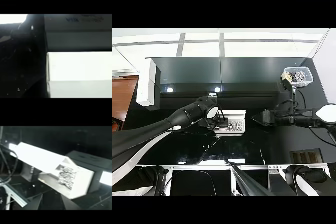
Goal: Fold the box and place the chain.
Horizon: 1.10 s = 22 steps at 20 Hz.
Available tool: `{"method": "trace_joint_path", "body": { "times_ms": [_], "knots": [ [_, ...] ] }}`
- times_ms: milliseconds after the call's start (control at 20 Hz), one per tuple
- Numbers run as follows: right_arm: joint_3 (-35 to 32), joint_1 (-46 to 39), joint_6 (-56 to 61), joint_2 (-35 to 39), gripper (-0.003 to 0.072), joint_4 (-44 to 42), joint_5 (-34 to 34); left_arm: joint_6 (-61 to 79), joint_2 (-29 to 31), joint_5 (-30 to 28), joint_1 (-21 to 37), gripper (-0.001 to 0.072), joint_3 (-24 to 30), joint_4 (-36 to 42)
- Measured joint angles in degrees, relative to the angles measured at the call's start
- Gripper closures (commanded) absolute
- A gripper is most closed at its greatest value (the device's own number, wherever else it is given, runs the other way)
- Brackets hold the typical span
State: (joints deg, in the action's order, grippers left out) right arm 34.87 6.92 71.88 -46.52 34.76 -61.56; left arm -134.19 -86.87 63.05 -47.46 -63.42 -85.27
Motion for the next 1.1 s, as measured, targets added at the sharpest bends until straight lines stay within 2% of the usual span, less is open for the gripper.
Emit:
{"method": "trace_joint_path", "body": {
  "times_ms": [50, 100, 250, 400, 550, 650, 750, 850, 950, 1050, 1100],
  "knots": [
    [0.0, -0.8, -0.3, 0.0, 0.0423, 0.3, -0.6, -0.4, 0.2, 0.1, 0.0, 0.0216, -0.4, 0.0],
    [0.0, -1.4, -0.5, 0.0, 0.0422, 0.8, -0.9, -0.6, 0.5, 0.2, 0.0, 0.0147, -0.9, -0.2],
    [0.0, -2.4, -1.0, 0.0, 0.0423, 2.0, -1.1, 0.4, 3.3, 2.3, 0.0, 0.0147, -3.1, -3.5],
    [0.0, -2.8, -1.1, 0.0, 0.0422, 3.1, -0.7, 6.5, 9.4, 8.3, 0.0, 0.015, -3.5, -11.0],
    [0.0, -2.9, -1.2, 0.0, 0.0423, 4.5, -0.2, 8.9, 18.2, 14.7, 3.0, 0.0153, 1.3, -23.3],
    [0.0, -3.0, -1.2, 0.0, 0.0422, 5.1, 0.0, 9.3, 24.4, 14.7, 9.2, 0.0153, 7.4, -25.3],
    [0.0, -3.0, -1.2, 0.0, 0.0422, 5.4, 0.3, 15.0, 28.8, 9.9, 17.7, 0.0152, 14.4, -17.6],
    [0.0, -3.0, -1.1, 0.0, 0.0422, 5.6, 0.7, 28.9, 30.4, 4.5, 25.4, 0.0152, 20.6, -1.0],
    [0.0, -3.0, -1.1, 0.0, 0.0422, 5.7, 1.0, 48.5, 29.9, 0.6, 30.6, 0.015, 25.3, 15.8],
    [0.0, -3.0, -0.9, 0.0, 0.0422, 5.7, 1.2, 69.8, 27.7, -2.0, 33.0, -0.0003, 28.1, 29.7],
    [0.0, -3.0, -0.4, 0.0, 0.0422, 5.7, 1.2, 80.3, 26.4, -2.9, 33.3, -0.0005, 29.0, 34.8]
  ]
}}
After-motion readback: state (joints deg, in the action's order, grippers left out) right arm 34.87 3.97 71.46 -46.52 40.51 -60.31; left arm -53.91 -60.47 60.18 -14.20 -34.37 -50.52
